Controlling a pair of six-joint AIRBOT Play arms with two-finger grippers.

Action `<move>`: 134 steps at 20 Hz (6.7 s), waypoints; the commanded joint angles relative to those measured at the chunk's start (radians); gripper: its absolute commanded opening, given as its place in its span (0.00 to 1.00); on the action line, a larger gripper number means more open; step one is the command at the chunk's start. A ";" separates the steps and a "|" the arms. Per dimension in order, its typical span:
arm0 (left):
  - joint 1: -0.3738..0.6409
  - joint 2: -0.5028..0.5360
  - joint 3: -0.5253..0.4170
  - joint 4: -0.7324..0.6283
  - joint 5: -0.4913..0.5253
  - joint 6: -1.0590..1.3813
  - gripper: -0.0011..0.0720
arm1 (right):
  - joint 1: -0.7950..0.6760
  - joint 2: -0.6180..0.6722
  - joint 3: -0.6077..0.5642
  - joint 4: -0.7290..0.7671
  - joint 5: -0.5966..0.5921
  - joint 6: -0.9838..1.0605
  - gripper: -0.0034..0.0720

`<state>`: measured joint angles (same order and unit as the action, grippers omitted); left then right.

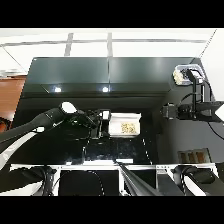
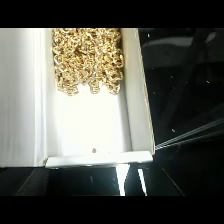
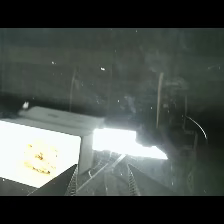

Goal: Fold the box and place the chain.

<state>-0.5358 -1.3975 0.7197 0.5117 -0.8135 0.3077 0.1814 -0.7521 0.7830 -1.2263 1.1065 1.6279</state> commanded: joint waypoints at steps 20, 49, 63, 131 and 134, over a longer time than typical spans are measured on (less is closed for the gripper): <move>-0.049 -0.001 0.001 0.001 0.105 -0.069 0.68 | 0.225 -0.283 0.003 0.191 -0.125 -1.067 0.98; -0.050 -0.001 0.001 0.001 0.102 -0.069 0.68 | 0.224 -0.295 -0.090 0.343 -0.139 -1.337 0.32; -0.050 -0.001 0.001 0.001 0.102 -0.069 0.68 | 0.224 -0.296 -0.108 0.335 -0.133 -1.332 0.46; -0.243 -0.169 0.402 0.218 -0.043 -0.731 0.99 | -0.422 0.040 -0.029 0.331 0.150 -0.555 0.06; -0.249 -0.169 0.419 0.289 -0.085 -0.732 0.99 | -0.422 0.040 -0.029 0.331 0.150 -0.555 0.06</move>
<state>-0.7803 -1.5616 1.1244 0.7410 -0.8486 -0.4026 -0.2405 -0.7132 0.7528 -0.8951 1.2560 1.0725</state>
